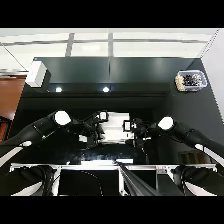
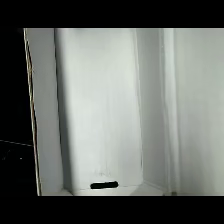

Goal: Fold the box and place the chain.

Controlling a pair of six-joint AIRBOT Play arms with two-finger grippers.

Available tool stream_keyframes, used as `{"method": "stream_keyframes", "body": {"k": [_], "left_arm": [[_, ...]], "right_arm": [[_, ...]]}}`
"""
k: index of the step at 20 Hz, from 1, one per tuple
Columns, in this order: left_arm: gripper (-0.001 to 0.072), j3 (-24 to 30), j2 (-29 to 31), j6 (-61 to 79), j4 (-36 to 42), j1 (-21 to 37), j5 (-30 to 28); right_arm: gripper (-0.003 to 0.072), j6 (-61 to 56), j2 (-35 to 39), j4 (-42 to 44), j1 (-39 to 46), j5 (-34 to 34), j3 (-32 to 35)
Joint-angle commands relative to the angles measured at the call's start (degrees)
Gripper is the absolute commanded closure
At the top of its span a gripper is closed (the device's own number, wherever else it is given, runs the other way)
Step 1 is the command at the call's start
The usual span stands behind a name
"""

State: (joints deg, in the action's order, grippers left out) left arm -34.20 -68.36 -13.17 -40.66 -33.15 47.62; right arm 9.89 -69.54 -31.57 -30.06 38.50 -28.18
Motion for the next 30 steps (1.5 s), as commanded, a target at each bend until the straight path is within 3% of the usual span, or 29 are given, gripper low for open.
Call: {"method": "stream_keyframes", "body": {"k": [1,2,3,5,9,12,15,17,19,21,25,30], "left_arm": [[0.0568,0.02,-0.28,-0.17,0.24,-0.09,1.27],[0.0484,0.02,-0.28,-0.31,0.48,-0.13,1.75],[0.0356,0.02,-0.26,-0.37,0.59,-0.07,2.12],[0.0685,-1.03,0.5,-1.44,-4.09,0.87,5.88],[0.0686,-5.09,8.37,-23.04,-17.25,5.84,16.2],[0.0684,-4.59,16.76,-37.27,-29.79,12.13,17.31],[0.0684,-1.14,18.95,-60.96,-33.07,22.99,17.14],[0.0683,4.52,17.4,-74.38,-28.24,30.38,17.03],[0.0682,9.88,14.69,-71.69,-17.7,34.88,17.33],[0.0682,13.2,11.63,-66.45,-9.7,35.85,16.0],[0.0683,14.38,5.44,-58.25,3.45,32.09,12.61],[0.0683,13.49,-0.07,-57.0,6.21,22.16,6.36]], "right_arm": [[0.0317,-0.04,-0.02,0.02,-0.04,0.04,0.0],[0.0317,-0.02,-0.04,0.02,-0.04,0.04,0.0],[0.0317,-0.02,-0.02,0.04,-0.04,0.04,0.0],[0.0317,-0.04,-0.02,0.04,-0.04,0.04,0.0],[0.0317,-0.04,-0.04,0.04,-0.04,0.04,0.0],[0.0317,-0.04,-0.04,0.04,-0.04,0.04,0.0],[0.0317,-0.04,-0.04,0.04,-0.04,0.02,0.0],[0.0317,-0.07,-0.02,0.04,-0.04,0.02,0.0],[0.0317,-0.07,-0.02,0.04,-0.04,0.02,0.0],[0.0317,-0.07,-0.02,0.04,-0.04,0.02,0.0],[0.0317,-0.07,-0.04,0.04,-0.04,0.02,0.0],[0.0317,-0.07,-0.02,0.04,-0.04,0.02,0.0]]}}
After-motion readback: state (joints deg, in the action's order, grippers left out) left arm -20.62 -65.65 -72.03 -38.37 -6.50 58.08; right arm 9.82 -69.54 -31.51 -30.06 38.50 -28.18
